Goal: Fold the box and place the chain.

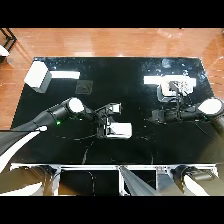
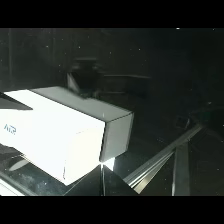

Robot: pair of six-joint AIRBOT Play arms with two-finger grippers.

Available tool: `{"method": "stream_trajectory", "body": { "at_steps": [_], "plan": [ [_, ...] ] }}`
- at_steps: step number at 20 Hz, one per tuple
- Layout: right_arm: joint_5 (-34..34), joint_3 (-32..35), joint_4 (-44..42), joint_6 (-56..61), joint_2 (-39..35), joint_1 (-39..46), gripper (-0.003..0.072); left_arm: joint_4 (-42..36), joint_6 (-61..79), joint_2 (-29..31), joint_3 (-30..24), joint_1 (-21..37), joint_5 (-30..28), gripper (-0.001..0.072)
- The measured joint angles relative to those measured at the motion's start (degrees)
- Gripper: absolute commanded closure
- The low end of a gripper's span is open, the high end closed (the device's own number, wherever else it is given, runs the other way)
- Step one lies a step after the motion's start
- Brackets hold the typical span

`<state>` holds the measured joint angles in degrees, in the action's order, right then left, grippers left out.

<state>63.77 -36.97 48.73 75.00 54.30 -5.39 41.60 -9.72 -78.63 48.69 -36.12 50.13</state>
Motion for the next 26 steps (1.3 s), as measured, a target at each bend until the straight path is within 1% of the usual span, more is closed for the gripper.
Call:
{"method": "stream_trajectory", "body": {
  "at_steps": [4, 8, 11, 14, 17, 19, 22, 24, 26],
  "plan": [
    [0.02, 0.00, 0.00, 0.02, 0.00, 0.00, 0.0665, 3.85, -6.51, 0.09, 1.38, 0.44, 2.19, 0.0278],
    [0.02, 0.00, 0.00, 0.00, 0.00, 0.00, 0.0666, 8.94, -13.64, 1.07, 3.82, 2.62, 5.55, 0.0278],
    [0.04, 0.00, 0.00, 0.00, 0.00, 0.00, 0.0665, 12.37, -17.51, 3.76, 4.66, 6.10, 8.39, 0.0280],
    [0.04, 0.00, 0.09, -0.04, 0.00, 0.00, 0.0665, 15.93, -20.79, 7.63, 4.94, 11.37, 9.86, 0.0280],
    [0.04, 0.00, 0.70, -0.17, 0.00, 0.00, 0.0666, 19.89, -23.82, 11.58, 5.07, 19.39, 12.28, 0.0278],
    [0.02, 0.00, 0.92, -0.17, 0.00, 0.00, 0.0665, 22.03, -25.46, 13.38, 5.07, 26.53, 14.34, 0.0255],
    [-0.09, 0.00, 1.09, -0.17, 0.00, 0.00, 0.0666, 23.52, -27.36, 14.62, 5.07, 39.41, 16.33, 0.0255],
    [-0.11, 0.00, 1.18, -0.17, 0.00, 0.00, 0.0666, 23.96, -27.87, 14.97, 5.07, 47.93, 15.78, 0.0256],
    [-0.15, 0.00, 1.22, -0.17, 0.00, 0.00, 0.0666, 24.15, -28.24, 15.08, 5.07, 55.36, 13.33, 0.0256]
  ]
}}
